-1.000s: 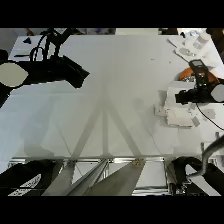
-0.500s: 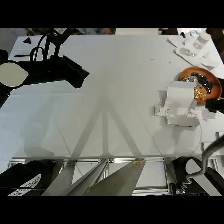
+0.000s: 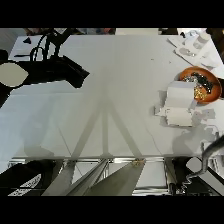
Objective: Fold the box and place the chain.
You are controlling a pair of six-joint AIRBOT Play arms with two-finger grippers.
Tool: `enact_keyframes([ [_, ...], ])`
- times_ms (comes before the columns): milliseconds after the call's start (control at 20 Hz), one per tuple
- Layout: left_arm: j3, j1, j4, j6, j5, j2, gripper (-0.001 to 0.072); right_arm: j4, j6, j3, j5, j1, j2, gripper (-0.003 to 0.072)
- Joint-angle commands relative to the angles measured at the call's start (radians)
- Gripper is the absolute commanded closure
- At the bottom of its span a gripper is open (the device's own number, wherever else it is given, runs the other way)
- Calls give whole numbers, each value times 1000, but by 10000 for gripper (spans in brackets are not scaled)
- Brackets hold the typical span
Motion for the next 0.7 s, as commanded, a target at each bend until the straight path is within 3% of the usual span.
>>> enact_keyframes([
  [0, 1, 0, 0, 0, 0, -1, 314, 121, -64, 17, -12, -41, -97, 347],
  [250, 1, 0, 0, 0, 0, 0, 314, 352, -159, 115, 52, -41, -274, 347],
  [650, 1, 0, 0, 0, 0, 0, 314, 370, -251, 198, 69, -40, -395, 345],
])
